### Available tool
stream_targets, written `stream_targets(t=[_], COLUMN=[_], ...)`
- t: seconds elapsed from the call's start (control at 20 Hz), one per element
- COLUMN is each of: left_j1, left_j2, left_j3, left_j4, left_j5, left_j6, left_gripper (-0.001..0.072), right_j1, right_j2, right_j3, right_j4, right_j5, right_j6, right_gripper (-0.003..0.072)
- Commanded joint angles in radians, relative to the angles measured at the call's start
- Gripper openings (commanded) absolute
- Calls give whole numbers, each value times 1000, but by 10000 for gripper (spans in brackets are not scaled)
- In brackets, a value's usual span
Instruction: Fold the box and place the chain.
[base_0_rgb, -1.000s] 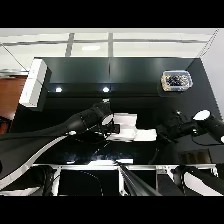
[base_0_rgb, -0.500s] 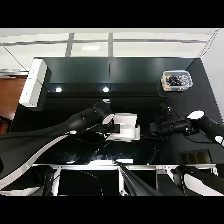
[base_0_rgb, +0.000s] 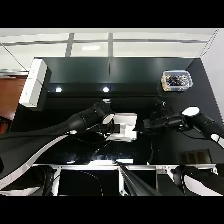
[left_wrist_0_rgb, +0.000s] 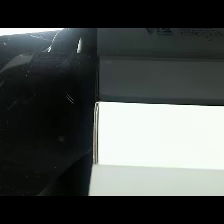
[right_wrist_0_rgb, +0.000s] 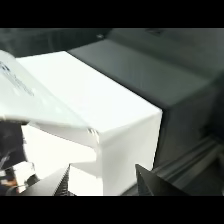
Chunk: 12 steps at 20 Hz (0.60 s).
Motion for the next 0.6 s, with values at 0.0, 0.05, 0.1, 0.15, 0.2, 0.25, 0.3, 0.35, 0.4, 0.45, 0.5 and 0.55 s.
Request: stream_targets(t=[0.0, 0.05, 0.1, 0.15, 0.2, 0.25, 0.3, 0.35, 0.4, 0.45, 0.5, 0.55], left_j1=[1, 1, 1, 1, 1, 1, 1, 1, 1, 1, 1, 1], left_j2=[1, 1, 1, 1, 1, 1, 1, 1, 1, 1, 1, 1], left_j3=[1, 1, 1, 1, 1, 1, 1, 1, 1, 1, 1, 1], left_j4=[1, 1, 1, 1, 1, 1, 1, 1, 1, 1, 1, 1], left_j5=[1, 1, 1, 1, 1, 1, 1, 1, 2, 2, 2, 2], left_j6=[0, 0, 0, 0, 0, 0, 0, 0, 0, 0, 0, 0], left_gripper=[33, 33, 33, 33, 33, 33, 33, 33, 33, 33, 33, 33], right_j1=[117, 155, 200, 242, 287, 331, 370, 411, 454, 493, 526, 554], right_j2=[0, 0, 0, 0, 0, 0, 0, 0, 0, 0, 0, 0], right_j3=[64, 83, 109, 137, 173, 209, 240, 268, 296, 319, 335, 344], right_j4=[-142, -186, -238, -294, -377, -474, -571, -657, -739, -815, -885, -954], right_j5=[-102, -124, -152, -174, -193, -195, -193, -187, -176, -164, -148, -126], right_j6=[198, 262, 332, 399, 495, 605, 709, 798, 887, 964, 1039, 1110], right_gripper=[503, 502, 502, 501, 500, 500, 500, 492, 492, 492, 491, 491])
